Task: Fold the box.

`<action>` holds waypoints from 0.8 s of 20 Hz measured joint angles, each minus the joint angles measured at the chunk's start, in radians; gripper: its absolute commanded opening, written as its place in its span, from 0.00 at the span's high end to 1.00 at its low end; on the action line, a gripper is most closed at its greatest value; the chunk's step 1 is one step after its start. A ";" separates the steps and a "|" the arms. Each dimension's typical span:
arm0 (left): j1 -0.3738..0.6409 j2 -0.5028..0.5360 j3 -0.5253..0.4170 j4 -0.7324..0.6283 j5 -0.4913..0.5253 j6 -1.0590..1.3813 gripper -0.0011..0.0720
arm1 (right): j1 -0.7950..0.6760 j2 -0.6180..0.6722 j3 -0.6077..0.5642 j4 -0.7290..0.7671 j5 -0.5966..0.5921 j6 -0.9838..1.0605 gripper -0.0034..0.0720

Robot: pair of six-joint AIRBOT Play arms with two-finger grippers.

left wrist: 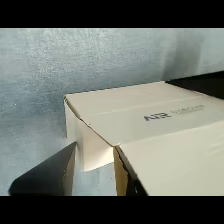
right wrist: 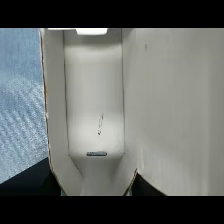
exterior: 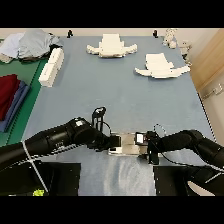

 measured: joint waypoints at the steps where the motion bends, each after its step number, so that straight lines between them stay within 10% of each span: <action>1: -0.018 -0.021 0.022 0.035 -0.021 -0.046 0.47 | 0.000 0.000 0.000 0.000 0.000 0.000 0.27; 16: -0.134 -0.292 0.207 0.273 -0.192 -0.305 0.52 | 0.000 0.000 0.000 0.000 0.000 0.000 0.27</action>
